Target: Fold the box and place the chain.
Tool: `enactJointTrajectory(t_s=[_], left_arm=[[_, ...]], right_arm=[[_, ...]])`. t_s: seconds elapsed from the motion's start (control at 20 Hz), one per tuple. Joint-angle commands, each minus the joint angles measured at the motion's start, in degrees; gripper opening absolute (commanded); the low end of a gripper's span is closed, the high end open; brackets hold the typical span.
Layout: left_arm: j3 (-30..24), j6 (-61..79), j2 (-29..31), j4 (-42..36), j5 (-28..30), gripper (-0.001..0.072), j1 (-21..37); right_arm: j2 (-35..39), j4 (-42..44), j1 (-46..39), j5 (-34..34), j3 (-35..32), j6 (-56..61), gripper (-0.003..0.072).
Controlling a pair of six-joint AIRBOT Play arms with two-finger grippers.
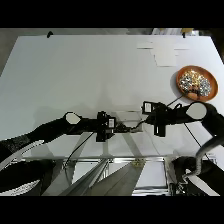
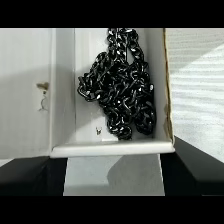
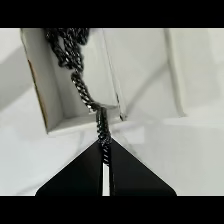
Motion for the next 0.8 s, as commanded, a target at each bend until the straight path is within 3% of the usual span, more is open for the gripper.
enactJointTrajectory(t_s=[0.0, 0.25, 0.45, 0.75], left_arm=[[0.0, 0.0, 0.0, 0.0, 0.0, 0.0151, 0.0], [0.0, 0.0, 0.0, 0.0, 0.0, 0.0151, 0.0], [0.0, 0.0, 0.0, 0.0, 0.0, 0.0151, 0.0], [0.0, 0.0, 0.0, 0.0, 0.0, 0.0151, 0.0]], right_arm=[[1.2, 4.0, 0.1, 13.5, 9.1, 6.3, 0.0016], [1.2, 18.4, 5.8, 12.7, 14.1, 6.4, 0.0016], [0.5, 19.3, 11.6, 6.2, 14.1, 6.3, 0.0016], [-3.4, 17.4, 12.3, 6.0, 13.7, 6.5, 0.0016]])
